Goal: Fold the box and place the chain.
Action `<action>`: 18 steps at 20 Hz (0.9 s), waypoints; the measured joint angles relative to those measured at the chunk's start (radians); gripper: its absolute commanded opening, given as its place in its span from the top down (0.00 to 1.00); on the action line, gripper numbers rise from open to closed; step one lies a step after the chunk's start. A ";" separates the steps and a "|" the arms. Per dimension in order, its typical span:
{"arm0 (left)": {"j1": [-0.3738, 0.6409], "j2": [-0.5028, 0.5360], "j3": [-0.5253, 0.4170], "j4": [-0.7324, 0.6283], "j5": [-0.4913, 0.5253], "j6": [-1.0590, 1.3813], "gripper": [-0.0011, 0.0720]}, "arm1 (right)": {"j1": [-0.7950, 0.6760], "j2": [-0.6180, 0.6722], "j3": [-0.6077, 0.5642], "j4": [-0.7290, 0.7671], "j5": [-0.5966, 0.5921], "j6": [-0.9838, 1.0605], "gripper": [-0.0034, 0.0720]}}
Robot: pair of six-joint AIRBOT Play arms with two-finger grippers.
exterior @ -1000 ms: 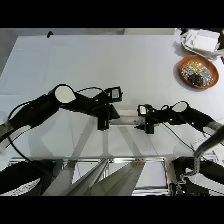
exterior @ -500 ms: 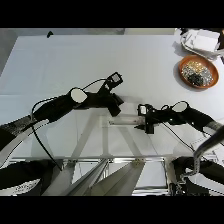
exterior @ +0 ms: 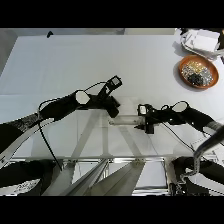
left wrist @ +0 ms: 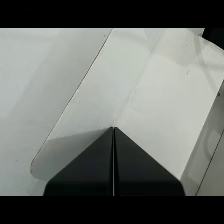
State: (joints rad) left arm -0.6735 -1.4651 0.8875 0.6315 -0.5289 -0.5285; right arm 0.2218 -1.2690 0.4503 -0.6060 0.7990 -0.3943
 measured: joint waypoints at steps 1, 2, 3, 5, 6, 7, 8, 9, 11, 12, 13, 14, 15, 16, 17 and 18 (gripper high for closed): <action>0.000 0.001 0.000 0.005 -0.006 -0.004 0.98 | 0.000 0.000 0.000 0.000 0.000 -0.001 0.56; 0.000 0.006 0.000 0.013 -0.011 -0.007 0.98 | 0.000 0.000 0.000 -0.001 0.001 -0.002 0.56; 0.000 0.017 0.000 0.022 -0.015 -0.008 0.98 | 0.000 0.000 0.000 -0.001 0.001 -0.002 0.56; 0.002 0.052 -0.001 0.065 -0.030 -0.011 0.98 | 0.000 0.000 0.000 -0.001 0.000 0.000 0.56; 0.006 0.076 -0.001 0.096 -0.036 -0.015 0.98 | 0.000 0.000 0.000 -0.002 0.000 -0.001 0.56; 0.013 0.101 -0.001 0.130 -0.044 -0.017 0.98 | 0.000 0.000 0.000 -0.002 0.000 -0.001 0.56; 0.024 0.131 -0.001 0.164 -0.056 -0.018 0.98 | 0.000 0.000 0.000 -0.002 0.000 -0.001 0.56; 0.039 0.161 -0.001 0.192 -0.074 -0.019 0.98 | 0.000 0.000 0.000 -0.002 0.000 -0.001 0.56; 0.078 0.222 -0.001 0.250 -0.118 -0.014 0.98 | 0.000 0.000 0.000 -0.002 0.000 -0.001 0.56; 0.099 0.249 -0.001 0.283 -0.154 0.007 0.98 | 0.000 0.000 0.000 -0.002 0.000 -0.001 0.56; 0.117 0.270 -0.001 0.307 -0.196 0.042 0.98 | 0.000 0.000 0.000 -0.002 0.000 -0.001 0.56; 0.135 0.284 -0.001 0.327 -0.253 0.098 0.98 | 0.000 0.000 0.000 -0.002 0.000 0.000 0.56; 0.150 0.290 -0.002 0.340 -0.309 0.157 0.97 | 0.000 0.000 0.000 -0.001 0.000 -0.001 0.56; 0.163 0.290 -0.006 0.345 -0.364 0.223 0.91 | 0.000 0.000 0.000 -0.001 0.001 0.000 0.56; 0.171 0.283 -0.013 0.344 -0.402 0.285 0.78 | 0.000 0.000 0.000 -0.001 0.001 0.000 0.56; 0.177 0.269 -0.024 0.337 -0.430 0.346 0.61 | 0.000 0.000 0.000 -0.001 0.001 0.000 0.56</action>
